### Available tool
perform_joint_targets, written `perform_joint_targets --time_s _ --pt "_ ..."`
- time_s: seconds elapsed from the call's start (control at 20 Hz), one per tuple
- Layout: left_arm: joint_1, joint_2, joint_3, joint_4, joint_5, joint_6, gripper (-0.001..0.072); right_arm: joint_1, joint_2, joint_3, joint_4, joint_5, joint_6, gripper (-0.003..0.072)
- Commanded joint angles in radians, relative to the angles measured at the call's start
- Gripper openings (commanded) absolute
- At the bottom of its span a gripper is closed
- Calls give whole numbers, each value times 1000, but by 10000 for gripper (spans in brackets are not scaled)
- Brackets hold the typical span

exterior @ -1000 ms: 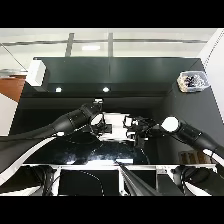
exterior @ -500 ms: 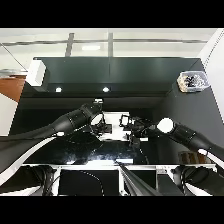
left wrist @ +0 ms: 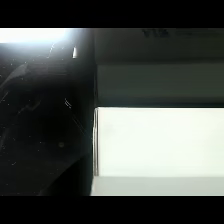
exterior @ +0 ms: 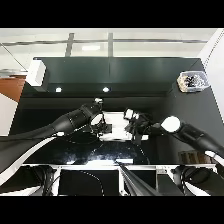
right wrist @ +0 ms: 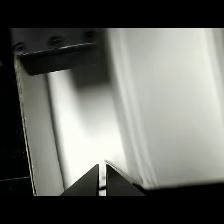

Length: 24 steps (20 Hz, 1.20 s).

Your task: Fold the box and place the chain.

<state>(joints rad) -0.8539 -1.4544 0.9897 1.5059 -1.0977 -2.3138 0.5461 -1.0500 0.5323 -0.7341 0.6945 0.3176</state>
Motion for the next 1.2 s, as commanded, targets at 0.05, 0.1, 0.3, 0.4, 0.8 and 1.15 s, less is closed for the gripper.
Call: perform_joint_targets --time_s 0.05,0.1,0.3,0.4,0.8,1.15 --pt "1 0 1 3 -4 3 31 -246 155 31 -94 248 496 43" --pt "1 0 1 2 -5 3 32 -354 171 31 -106 313 624 43" --pt "0 -1 1 3 -4 3 31 -705 167 -28 -132 392 938 43" --pt "0 -2 1 3 -4 3 31 -777 152 -82 -130 412 977 43" --pt "0 -5 1 1 -4 3 31 -612 -36 -173 18 437 934 43" --pt "0 -5 1 1 -4 3 31 -420 -111 -169 301 324 782 44"
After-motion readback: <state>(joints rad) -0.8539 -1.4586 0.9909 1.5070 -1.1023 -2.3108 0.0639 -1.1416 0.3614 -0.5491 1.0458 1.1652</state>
